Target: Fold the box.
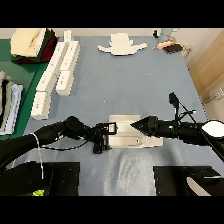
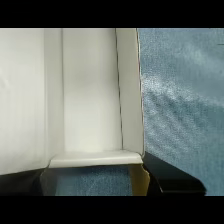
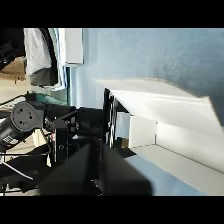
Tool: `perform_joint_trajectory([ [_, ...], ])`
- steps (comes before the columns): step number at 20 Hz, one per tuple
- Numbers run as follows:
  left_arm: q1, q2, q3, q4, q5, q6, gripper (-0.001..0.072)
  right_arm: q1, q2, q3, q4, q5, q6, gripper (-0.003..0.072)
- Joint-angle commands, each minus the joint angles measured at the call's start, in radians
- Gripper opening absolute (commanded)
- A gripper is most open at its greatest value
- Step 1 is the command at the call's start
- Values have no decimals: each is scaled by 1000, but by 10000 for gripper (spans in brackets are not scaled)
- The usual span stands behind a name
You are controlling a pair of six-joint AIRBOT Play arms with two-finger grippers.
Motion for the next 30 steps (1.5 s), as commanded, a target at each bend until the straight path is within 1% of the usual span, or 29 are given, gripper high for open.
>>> perform_joint_trajectory([
  [1,0,0,0,-2,-14,10,521,1,-35,1,2,-27,-1,5],
  [4,0,0,0,-2,-12,10,521,1,-166,29,5,-18,-121,5],
  [8,0,0,0,-2,-13,10,521,1,-370,159,-7,-32,-282,5],
  [11,0,0,0,-2,-13,10,521,1,-497,240,-105,-29,-293,5],
  [14,0,0,0,-2,-10,10,521,7,-579,243,-166,-12,-309,5],
  [19,0,0,0,-2,-10,10,521,57,-646,242,-251,-29,-354,4],
  [24,0,0,0,-2,-10,10,520,57,-650,242,-296,-41,-370,5],
  [27,0,0,0,-2,-10,10,521,57,-649,242,-288,-48,-386,4],
  [30,0,0,0,-2,-10,10,521,56,-631,250,-246,-51,-429,4],
])
